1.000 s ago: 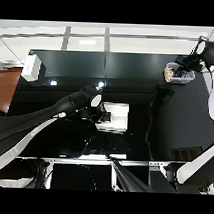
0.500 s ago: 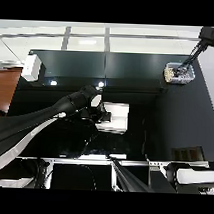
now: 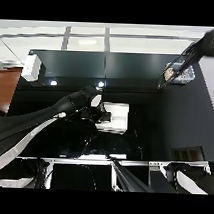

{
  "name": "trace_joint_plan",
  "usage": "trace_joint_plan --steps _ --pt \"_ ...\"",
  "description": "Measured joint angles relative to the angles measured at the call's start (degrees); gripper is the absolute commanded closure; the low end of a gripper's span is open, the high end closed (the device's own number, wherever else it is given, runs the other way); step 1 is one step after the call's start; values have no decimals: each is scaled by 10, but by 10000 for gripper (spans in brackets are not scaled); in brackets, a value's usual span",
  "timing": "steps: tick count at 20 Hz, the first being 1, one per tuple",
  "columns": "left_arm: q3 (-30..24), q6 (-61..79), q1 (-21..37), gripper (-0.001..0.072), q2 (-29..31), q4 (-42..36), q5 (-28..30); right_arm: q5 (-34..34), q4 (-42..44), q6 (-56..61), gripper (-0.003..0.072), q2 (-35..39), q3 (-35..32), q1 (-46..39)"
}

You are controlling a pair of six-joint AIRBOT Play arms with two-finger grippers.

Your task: Fold the box and place the chain.

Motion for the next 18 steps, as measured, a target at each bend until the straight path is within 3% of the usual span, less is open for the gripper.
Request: trace_joint_plan --steps 5,11,18 --pt "0 0 0 686 0 0 1 10 118 -5 673 40 -123 116" --pt "0 0 0 686 0 0 1 -107 162 -6 672 48 -247 223" --pt "0 0 0 686 0 0 1 -236 171 28 672 44 -383 253"
